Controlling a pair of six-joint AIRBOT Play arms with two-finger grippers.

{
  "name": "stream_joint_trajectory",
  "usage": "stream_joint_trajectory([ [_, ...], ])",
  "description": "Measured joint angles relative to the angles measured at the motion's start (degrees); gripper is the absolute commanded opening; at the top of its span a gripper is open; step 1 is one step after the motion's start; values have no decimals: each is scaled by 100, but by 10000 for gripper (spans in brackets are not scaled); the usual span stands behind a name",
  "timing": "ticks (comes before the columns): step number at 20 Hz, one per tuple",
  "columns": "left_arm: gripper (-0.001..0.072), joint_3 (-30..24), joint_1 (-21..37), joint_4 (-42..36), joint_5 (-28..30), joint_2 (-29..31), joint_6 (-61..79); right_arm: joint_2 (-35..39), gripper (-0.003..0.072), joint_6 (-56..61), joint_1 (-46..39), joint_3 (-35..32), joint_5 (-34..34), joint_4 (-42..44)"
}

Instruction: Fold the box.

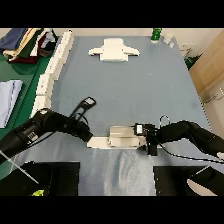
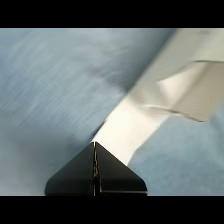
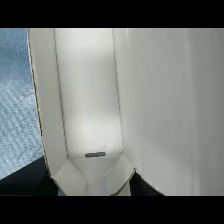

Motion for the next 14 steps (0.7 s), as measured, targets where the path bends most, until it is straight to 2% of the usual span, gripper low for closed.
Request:
stream_joint_trajectory([
  [3, 14, -116, 1047, -50, -579, 136, -962, -2, 510, 0, 0, 0, -2, 0],
  [5, 13, -299, 1624, -706, -673, 28, -964, -2, 510, 0, 0, 0, -2, 2],
  [7, 13, -509, 1937, -1355, -612, -151, -789, -2, 510, 0, 0, 0, -2, 2],
  [10, 13, -809, 2011, -1987, -369, -409, -654, -2, 510, 0, 0, 0, 0, 2],
  [14, 13, -1027, 1683, -2562, 85, -557, -590, -2, 510, 0, 0, 0, -2, 4],
])
